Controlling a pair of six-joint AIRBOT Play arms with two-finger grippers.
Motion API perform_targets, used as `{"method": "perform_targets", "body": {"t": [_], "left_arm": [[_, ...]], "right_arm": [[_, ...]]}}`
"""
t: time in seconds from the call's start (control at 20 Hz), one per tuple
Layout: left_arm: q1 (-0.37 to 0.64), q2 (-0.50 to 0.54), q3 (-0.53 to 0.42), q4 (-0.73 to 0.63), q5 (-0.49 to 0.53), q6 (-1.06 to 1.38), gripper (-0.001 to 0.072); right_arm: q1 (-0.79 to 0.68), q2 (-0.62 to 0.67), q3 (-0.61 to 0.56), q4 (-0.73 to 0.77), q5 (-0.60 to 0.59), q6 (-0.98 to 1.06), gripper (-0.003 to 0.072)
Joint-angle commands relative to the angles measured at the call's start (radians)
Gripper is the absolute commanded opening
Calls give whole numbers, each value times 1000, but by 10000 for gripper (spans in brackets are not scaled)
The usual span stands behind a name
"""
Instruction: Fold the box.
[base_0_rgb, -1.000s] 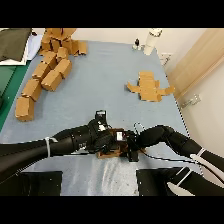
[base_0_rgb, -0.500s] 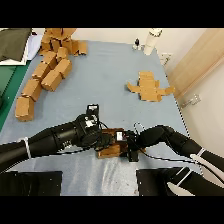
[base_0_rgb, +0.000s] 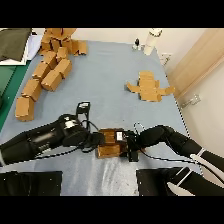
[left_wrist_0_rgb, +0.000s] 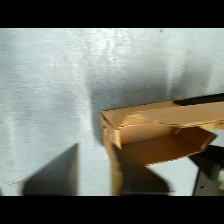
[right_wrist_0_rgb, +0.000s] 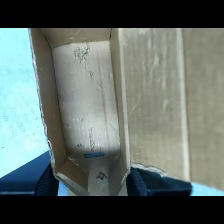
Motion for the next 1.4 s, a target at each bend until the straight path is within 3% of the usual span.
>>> {"method": "perform_targets", "body": {"t": [0.0, 0.2, 0.35, 0.4, 0.45, 0.55, 0.7, 0.95, 1.2, 1.35], "left_arm": [[57, 109, -145, -77, -7, 262, 12], [141, 167, -250, -404, -76, 1167, 12], [175, 138, -272, -444, 67, 1605, 17], [174, 114, -272, -443, 135, 1712, 310], [172, 83, -272, -444, 210, 1747, 696], [172, 10, -273, -443, 344, 1757, 686], [173, -82, -272, -446, 422, 1794, 688], [173, -89, -273, -491, 416, 1890, 695], [172, -88, -273, -743, 406, 2212, 695], [173, -89, -286, -751, 393, 2214, 695]], "right_arm": [[0, 0, 0, 0, 0, 0, 464], [1, 0, 0, 0, 0, 0, 464], [0, 0, 0, 0, 0, 0, 464], [0, 0, 0, 0, 0, 0, 464], [1, 0, 0, 0, 0, 0, 464], [1, 0, 0, 0, 0, 0, 464], [0, 0, 0, 0, 0, 0, 464], [0, 0, 0, 0, 0, 0, 464], [0, 0, 0, 0, 0, 0, 464], [1, 0, 0, 0, 0, 0, 463]]}}
